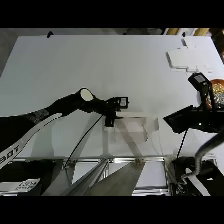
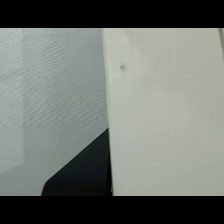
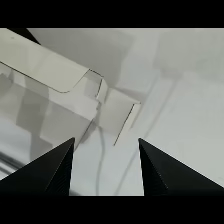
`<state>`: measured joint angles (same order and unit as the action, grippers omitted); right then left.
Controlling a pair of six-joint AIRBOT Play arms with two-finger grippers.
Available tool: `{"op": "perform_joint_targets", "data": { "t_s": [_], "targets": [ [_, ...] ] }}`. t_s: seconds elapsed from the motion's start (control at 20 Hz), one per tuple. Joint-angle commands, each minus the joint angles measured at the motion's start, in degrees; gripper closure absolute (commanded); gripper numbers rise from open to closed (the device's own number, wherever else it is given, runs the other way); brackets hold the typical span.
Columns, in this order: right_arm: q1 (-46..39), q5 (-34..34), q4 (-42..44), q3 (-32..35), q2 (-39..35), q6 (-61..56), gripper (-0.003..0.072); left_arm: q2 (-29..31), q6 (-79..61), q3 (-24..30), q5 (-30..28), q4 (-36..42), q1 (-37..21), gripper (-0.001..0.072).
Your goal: Fold the box and place the chain.
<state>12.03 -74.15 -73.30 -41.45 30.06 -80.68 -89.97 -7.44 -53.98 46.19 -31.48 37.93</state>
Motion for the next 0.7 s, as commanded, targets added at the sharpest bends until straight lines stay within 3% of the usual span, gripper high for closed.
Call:
{"op": "perform_joint_targets", "data": {
  "t_s": [0.0, 0.5, 0.65],
  "targets": [
    [0.04, 0.0, 0.0, -0.02, -0.04, 1.31, 0.0239, 0.81, -0.09, -0.02, -2.03, 0.11, 0.02, 0.0712],
    [0.04, -0.2, 0.09, -0.02, -0.04, 8.7, 0.0242, 0.76, -0.09, -0.02, -1.84, 0.09, 0.02, 0.0701],
    [0.04, -0.15, 0.33, 0.11, -0.04, 15.26, 0.0294, 0.76, -0.07, -0.02, -1.86, 0.13, -0.04, 0.0699]
  ]
}}
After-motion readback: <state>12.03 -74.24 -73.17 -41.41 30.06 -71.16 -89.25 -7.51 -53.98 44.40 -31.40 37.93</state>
